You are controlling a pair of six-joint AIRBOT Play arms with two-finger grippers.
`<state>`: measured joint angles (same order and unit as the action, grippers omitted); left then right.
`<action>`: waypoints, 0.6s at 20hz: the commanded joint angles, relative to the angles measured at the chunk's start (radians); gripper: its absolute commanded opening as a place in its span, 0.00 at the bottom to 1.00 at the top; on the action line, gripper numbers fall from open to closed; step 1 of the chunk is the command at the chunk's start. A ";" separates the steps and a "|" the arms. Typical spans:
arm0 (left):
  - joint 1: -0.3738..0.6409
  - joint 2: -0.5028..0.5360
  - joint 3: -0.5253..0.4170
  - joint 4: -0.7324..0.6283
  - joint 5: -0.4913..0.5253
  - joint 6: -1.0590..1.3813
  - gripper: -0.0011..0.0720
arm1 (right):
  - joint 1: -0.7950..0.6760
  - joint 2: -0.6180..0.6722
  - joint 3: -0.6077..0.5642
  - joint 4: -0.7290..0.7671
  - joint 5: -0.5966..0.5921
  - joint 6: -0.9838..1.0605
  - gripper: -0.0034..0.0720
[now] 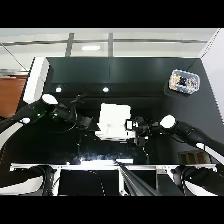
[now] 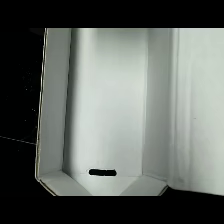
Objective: Fold the box and place the chain.
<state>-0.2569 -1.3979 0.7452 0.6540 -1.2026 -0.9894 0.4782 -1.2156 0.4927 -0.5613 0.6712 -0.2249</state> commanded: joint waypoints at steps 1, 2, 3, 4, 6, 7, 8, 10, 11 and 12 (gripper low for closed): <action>-0.085 0.001 0.064 0.163 0.089 -0.244 0.92 | 0.000 -0.001 0.000 0.001 -0.002 0.001 0.22; -0.102 0.001 0.076 0.182 0.105 -0.301 0.92 | 0.000 -0.001 0.000 0.002 -0.002 0.001 0.22; -0.114 0.001 0.083 0.182 0.122 -0.328 0.92 | 0.000 -0.001 0.000 0.002 -0.002 0.001 0.22; -0.126 0.001 0.090 0.180 0.134 -0.352 0.92 | 0.000 -0.001 0.000 0.002 -0.002 0.001 0.22; -0.142 0.001 0.099 0.185 0.140 -0.405 0.92 | 0.000 -0.001 0.000 0.002 -0.002 0.001 0.22; -0.153 0.001 0.103 0.192 0.143 -0.422 0.92 | 0.000 -0.001 0.000 0.002 -0.003 0.001 0.22; -0.169 0.001 0.109 0.219 0.145 -0.457 0.92 | 0.000 -0.001 0.000 0.002 -0.003 0.001 0.22; -0.209 0.001 0.134 0.328 0.147 -0.561 0.92 | 0.000 -0.001 0.000 0.002 -0.003 0.001 0.22; -0.235 0.001 0.150 0.396 0.146 -0.617 0.92 | 0.000 -0.001 0.000 0.002 -0.003 0.001 0.22; -0.267 0.001 0.169 0.478 0.145 -0.684 0.92 | 0.000 -0.001 0.000 0.002 -0.003 0.001 0.22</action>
<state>-0.4625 -1.3975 0.8776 0.9482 -1.0657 -1.4982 0.4778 -1.2156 0.4927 -0.5598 0.6682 -0.2245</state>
